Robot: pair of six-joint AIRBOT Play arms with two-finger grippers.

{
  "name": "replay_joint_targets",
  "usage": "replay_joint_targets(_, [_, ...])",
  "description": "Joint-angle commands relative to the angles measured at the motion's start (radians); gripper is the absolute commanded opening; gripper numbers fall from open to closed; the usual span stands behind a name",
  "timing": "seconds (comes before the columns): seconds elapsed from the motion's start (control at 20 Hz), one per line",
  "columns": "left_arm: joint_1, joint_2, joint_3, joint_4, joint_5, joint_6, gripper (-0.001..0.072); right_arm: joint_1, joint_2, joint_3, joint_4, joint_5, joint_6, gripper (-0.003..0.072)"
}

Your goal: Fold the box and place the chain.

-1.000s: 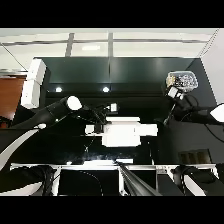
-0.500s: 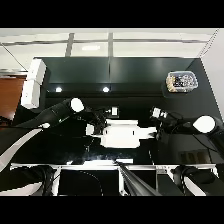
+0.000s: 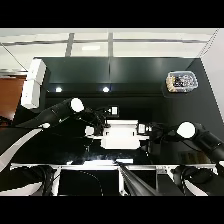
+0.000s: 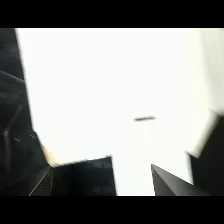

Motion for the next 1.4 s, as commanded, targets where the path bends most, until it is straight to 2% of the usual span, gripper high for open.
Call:
replay_joint_targets(0.0, [-0.001,-0.001,0.0,0.002,0.0,-0.002,0.0029,0.084,-0.055,-0.002,0.029,-0.026,-0.019,0.0692])
replay_joint_targets(0.25, [-0.001,-0.001,0.0,0.002,0.0,-0.003,0.0029,0.111,-0.066,0.001,0.075,-0.115,-0.018,0.0692])
replay_joint_targets(0.55, [-0.001,-0.001,0.0,0.002,0.0,-0.002,0.0029,0.088,-0.062,0.071,0.063,-0.124,-0.014,0.0692])
replay_joint_targets(0.85, [-0.001,-0.001,0.002,0.002,0.004,-0.002,0.0029,-0.03,-0.025,0.094,0.081,-0.12,-0.014,0.0692])
replay_joint_targets(1.25, [-0.001,-0.001,0.002,0.002,0.0,-0.002,0.0029,-0.029,-0.03,0.094,0.075,-0.119,-0.024,0.0692])
replay_joint_targets(1.35, [-0.001,-0.001,0.002,0.001,0.0,-0.003,0.0029,-0.029,-0.055,0.087,0.126,-0.132,-0.101,0.0692])
